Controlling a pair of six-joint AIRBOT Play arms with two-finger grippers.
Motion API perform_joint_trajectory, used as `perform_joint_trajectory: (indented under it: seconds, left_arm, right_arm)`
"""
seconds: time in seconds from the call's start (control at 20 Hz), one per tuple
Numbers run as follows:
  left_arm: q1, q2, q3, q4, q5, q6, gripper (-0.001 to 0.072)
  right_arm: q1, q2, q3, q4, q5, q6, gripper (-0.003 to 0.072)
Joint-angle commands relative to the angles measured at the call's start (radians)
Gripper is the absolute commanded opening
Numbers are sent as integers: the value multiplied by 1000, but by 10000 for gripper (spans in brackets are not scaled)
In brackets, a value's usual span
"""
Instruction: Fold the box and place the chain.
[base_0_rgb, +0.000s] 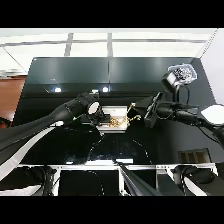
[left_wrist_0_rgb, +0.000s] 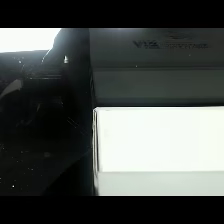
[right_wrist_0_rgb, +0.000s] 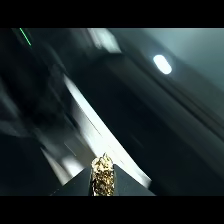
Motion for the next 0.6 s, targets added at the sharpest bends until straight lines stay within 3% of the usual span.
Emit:
perform_joint_trajectory:
  seconds: [0.0,0.05,0.15,0.45,0.5,0.55]
  left_arm:
    - [0,0,1,0,0,0,31]
    - [0,0,1,0,0,0,31]
    - [0,0,1,0,0,0,31]
    - [0,0,1,0,0,0,31]
    - [0,0,1,0,0,0,31]
    - [0,0,1,0,0,0,31]
  right_arm:
    - [54,-9,3,164,0,27,242]
    - [68,-28,3,115,-20,50,326]
    - [44,-37,3,-21,-68,102,327]
    - [-96,-59,-37,-411,-51,185,327]
    - [-90,-74,-73,-423,-97,180,401]
    - [-76,-93,-105,-422,-132,136,677]
